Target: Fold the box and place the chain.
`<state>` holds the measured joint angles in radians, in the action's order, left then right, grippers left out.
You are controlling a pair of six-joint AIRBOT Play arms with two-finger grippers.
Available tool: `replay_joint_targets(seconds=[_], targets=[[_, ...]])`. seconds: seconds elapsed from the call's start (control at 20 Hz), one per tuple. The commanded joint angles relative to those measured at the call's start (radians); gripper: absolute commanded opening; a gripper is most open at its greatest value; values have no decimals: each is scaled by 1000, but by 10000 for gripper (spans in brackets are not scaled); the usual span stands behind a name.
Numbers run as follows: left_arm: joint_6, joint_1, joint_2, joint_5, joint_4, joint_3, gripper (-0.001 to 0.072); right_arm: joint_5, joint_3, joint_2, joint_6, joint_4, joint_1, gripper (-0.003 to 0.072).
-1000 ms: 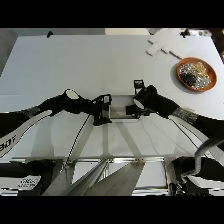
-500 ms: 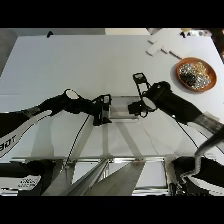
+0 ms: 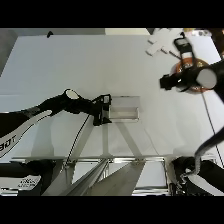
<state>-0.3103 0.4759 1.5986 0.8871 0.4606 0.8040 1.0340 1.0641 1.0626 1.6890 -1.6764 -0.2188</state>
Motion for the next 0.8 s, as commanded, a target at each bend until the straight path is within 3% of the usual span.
replay_joint_targets(seconds=[0.0, 0.2, 0.4, 0.55, 0.75], targets=[[0, -1, 0, 0, 0, 0, 390, -90, 87, 106, -184, 82, 311, 375], [0, -1, 0, 0, 0, 0, 390, -137, 237, 391, -225, 87, 472, 338], [0, -1, 0, 0, 0, 0, 390, -91, 415, 649, -224, 78, 502, 337], [0, -1, 0, 0, 0, 0, 390, -81, 452, 737, -193, 77, 502, 312], [0, -1, 0, 0, 0, 0, 390, -91, 452, 764, -154, 76, 504, 294]])
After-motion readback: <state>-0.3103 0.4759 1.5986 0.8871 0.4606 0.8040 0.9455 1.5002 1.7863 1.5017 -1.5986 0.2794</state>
